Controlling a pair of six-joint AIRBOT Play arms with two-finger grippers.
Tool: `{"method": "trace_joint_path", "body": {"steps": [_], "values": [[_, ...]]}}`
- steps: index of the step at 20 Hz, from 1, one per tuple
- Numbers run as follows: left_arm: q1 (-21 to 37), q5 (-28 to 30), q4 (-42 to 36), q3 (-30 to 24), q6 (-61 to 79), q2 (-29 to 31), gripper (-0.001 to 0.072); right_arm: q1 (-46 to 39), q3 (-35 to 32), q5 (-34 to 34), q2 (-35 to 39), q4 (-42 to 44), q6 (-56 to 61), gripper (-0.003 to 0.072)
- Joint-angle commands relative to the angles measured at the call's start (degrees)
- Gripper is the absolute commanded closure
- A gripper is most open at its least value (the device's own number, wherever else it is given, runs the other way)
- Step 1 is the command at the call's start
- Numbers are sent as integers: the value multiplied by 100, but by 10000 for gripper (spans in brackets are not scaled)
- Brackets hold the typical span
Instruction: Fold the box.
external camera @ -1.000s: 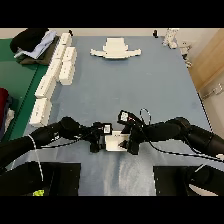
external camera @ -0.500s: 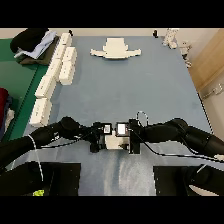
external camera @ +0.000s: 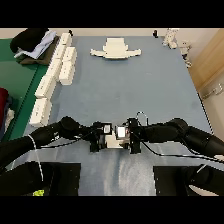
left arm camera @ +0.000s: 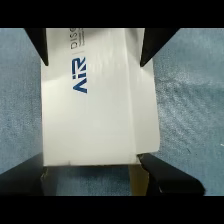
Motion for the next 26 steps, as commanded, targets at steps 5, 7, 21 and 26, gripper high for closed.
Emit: {"method": "trace_joint_path", "body": {"steps": [5, 7, 21, 26], "values": [[0, -9, 7, 4, 4, -2, 189, -4, 0, 216, 151, -184, -13, 103], [0, -7, 7, 4, 4, -2, 189, -4, 13, 256, 149, -181, -15, 103], [0, -9, 4, 4, 4, -2, 189, -7, 125, 511, 46, -400, -15, 104], [2, -9, 7, 4, 4, -2, 189, -4, 122, 286, -31, -208, -15, 188]]}}
